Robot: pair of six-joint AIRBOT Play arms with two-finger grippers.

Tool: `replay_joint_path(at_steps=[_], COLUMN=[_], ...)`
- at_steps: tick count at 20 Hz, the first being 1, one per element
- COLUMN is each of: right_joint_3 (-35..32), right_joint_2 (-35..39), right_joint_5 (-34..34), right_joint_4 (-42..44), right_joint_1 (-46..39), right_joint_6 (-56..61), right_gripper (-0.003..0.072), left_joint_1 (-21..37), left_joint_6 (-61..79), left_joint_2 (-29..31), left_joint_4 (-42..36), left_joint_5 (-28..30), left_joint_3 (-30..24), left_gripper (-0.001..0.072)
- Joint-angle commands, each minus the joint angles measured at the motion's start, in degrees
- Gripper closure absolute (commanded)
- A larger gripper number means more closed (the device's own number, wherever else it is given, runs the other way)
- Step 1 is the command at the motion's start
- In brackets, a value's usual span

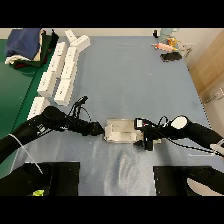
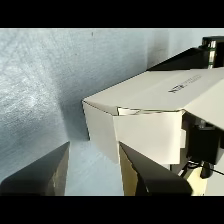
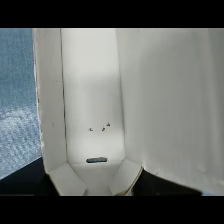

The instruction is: Fold the box.

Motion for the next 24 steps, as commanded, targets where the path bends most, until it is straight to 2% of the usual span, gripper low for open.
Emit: replay_joint_path(at_steps=[1, 11, 14, 16, 18, 21, 22, 24], right_joint_3=[0.0, 0.0, 0.0, 0.0, 0.0, 0.0, 0.0, 0.0], right_joint_2=[0.0, 0.0, 0.0, 0.0, 0.0, 0.0, 0.0, 0.0], right_joint_5=[0.0, 0.0, 0.0, 0.0, 0.0, 0.0, 0.0, 0.0], right_joint_4=[0.0, 0.0, 0.0, 0.0, 0.0, 0.0, 0.0, 0.0], right_joint_1=[0.0, 0.0, 0.0, 0.0, 0.0, 0.0, 0.0, 0.0], right_joint_6=[0.0, 0.0, 0.0, 0.0, 0.0, 0.0, 0.0, 0.0], right_gripper=[0.0183, 0.0183, 0.0183, 0.0183, 0.0183, 0.0183, 0.0183, 0.0183], left_joint_1=[0.0, -0.4, -3.5, -8.0, -12.8, -17.1, -18.1, -19.8], left_joint_6=[0.0, 1.0, -3.3, -9.7, -22.9, -41.5, -45.7, -48.1], left_joint_2=[0.0, -0.2, -0.3, -0.3, -0.3, -0.6, -1.2, -3.3], left_joint_4=[-1.0, -4.3, -3.4, 3.0, 15.1, 32.5, 35.9, 37.6], left_joint_5=[-0.1, 0.9, 4.3, 8.5, 11.8, 9.9, 8.5, 7.0], left_joint_3=[0.3, 0.2, 0.3, 1.2, 3.5, 6.9, 8.0, 10.0], left_gripper=[0.0239, 0.0240, 0.0250, 0.0251, 0.0251, 0.0250, 0.0251, 0.0250])
